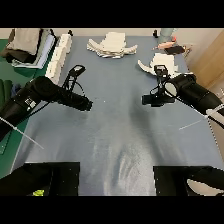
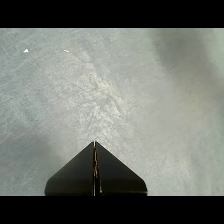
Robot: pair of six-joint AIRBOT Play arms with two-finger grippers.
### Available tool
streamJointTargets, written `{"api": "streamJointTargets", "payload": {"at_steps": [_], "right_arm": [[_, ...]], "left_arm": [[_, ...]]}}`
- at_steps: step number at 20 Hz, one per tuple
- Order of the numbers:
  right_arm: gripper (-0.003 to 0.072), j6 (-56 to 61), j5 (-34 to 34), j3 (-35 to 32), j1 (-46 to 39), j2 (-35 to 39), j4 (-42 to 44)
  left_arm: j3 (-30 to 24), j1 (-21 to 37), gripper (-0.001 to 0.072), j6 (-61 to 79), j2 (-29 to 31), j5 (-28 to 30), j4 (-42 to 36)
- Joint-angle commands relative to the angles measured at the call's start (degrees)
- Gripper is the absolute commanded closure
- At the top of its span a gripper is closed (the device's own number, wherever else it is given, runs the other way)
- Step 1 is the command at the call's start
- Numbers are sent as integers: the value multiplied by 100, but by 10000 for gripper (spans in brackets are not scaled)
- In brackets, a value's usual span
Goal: Fold the box.
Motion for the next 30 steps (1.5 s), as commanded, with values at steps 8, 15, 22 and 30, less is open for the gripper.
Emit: {"api": "streamJointTargets", "payload": {"at_steps": [8, 15, 22, 30], "right_arm": [[683, 4, -1075, 44, -92, -68, 160], [432, -1462, -337, 2811, -3849, -1604, 1058], [262, -3314, -315, 4354, -6196, -3976, 5619], [263, -3648, 380, 5978, -5917, -5591, 5912]], "left_arm": [[0, 2, 694, 9, 2, 208, -28], [0, 0, 694, 7, 2, 367, -48], [0, 2, 694, 9, 2, 780, -44], [0, 2, 693, 9, 2, 855, -44]]}}
